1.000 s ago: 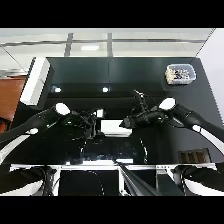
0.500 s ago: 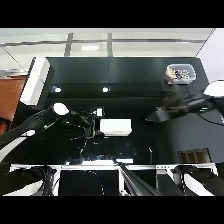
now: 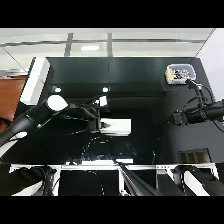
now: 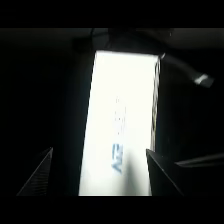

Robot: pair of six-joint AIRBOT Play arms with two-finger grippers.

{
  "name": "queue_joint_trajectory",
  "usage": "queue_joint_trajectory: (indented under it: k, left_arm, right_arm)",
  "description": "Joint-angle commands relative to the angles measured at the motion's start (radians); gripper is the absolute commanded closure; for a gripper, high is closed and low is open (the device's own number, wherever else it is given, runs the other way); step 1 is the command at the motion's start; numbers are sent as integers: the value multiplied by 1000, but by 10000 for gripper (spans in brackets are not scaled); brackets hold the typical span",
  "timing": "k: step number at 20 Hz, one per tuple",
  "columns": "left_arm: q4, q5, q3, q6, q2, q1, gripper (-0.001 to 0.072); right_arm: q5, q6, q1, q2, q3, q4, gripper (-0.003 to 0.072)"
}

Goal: Fold the box and place the chain.

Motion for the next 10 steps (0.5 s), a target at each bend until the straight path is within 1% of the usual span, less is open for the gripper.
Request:
queue_joint_trajectory:
  k: [1, 3, 5, 8, 10]
  left_arm:
    - [-114, 44, 49, -18, -100, -35, -3]
    - [-114, 29, 58, -18, -149, -37, -3]
    - [-112, -3, 58, -19, -174, -37, -2]
    - [-104, -72, 58, -19, -189, -40, -2]
    - [-97, -98, 59, -18, -190, -40, -2]
  right_arm:
    - [-56, 3, -8, 4, -26, 22, 672]
    - [-50, 3, -8, 4, -26, 22, 671]
    - [-45, 3, -8, 4, -26, 22, 671]
    - [-47, 3, -8, 4, -26, 22, 671]
    - [-47, 3, -8, 4, -26, 22, 672]
